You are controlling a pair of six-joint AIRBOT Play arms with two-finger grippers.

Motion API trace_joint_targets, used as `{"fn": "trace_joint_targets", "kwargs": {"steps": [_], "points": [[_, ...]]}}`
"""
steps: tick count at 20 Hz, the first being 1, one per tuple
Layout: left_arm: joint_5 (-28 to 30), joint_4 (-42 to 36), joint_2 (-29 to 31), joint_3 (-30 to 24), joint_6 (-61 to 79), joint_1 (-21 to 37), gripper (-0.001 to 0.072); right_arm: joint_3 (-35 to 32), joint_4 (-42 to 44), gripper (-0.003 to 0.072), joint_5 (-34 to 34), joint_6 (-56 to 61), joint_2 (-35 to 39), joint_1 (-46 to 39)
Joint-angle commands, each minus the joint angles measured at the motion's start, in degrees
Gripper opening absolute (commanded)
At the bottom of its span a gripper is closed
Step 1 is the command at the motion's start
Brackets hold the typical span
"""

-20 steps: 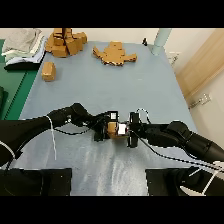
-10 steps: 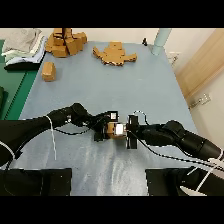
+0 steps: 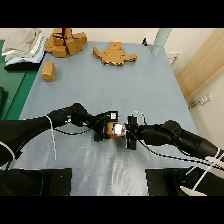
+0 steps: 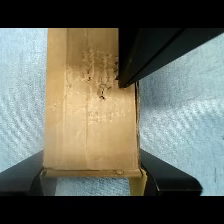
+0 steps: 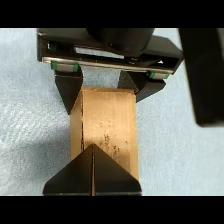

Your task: Fold the box.

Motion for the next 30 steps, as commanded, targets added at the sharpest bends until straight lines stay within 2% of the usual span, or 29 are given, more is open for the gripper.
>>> {"fn": "trace_joint_targets", "kwargs": {"steps": [1, 5, 9, 15, 17, 18, 21, 24, 26, 30], "points": [[0.0, 0.0, -0.02, 0.02, 0.0, 0.0, 0.0504, -0.07, 0.02, 0.0018, -0.04, 0.0, -0.15, 0.0], [0.0, 0.0, -0.02, 0.02, 0.0, 0.0, 0.0504, -0.02, -0.44, 0.002, 0.33, 0.02, 0.33, 0.02], [0.0, 0.0, -0.02, 0.02, 0.02, 0.0, 0.0504, 0.07, -1.09, 0.0024, 0.42, 0.13, 5.03, 0.0], [0.0, 0.0, -0.02, 0.02, 0.0, 0.0, 0.0504, -0.04, -6.43, 0.0023, -0.39, 7.28, 6.23, -0.02], [0.0, 0.0, -0.02, 0.02, 0.0, 0.0, 0.0504, 0.55, -10.97, 0.0022, -2.1, 16.48, 6.71, -0.02], [0.0, 0.0, -0.02, 0.02, 0.02, 0.0, 0.0504, 1.62, -15.5, 0.0021, -4.15, 27.21, 6.86, -0.2], [0.0, 0.0, -0.02, 0.02, 0.0, 0.0, 0.0504, 5.53, -26.95, 0.0021, -16.2, 60.37, 6.91, -3.15], [0.0, 0.0, -0.02, 0.02, 0.0, 0.0, 0.0504, 6.64, -28.52, 0.0021, -26.21, 80.96, 6.67, -8.72], [0.09, 0.0, -0.02, 0.15, 0.0, 0.0, 0.0504, 6.64, -27.91, 0.0021, -27.58, 86.99, 5.75, -12.59], [0.31, 0.0, -0.02, 0.42, 0.02, 0.0, 0.0504, 6.64, -24.68, 0.0021, -27.63, 88.59, 5.27, -14.29]]}}
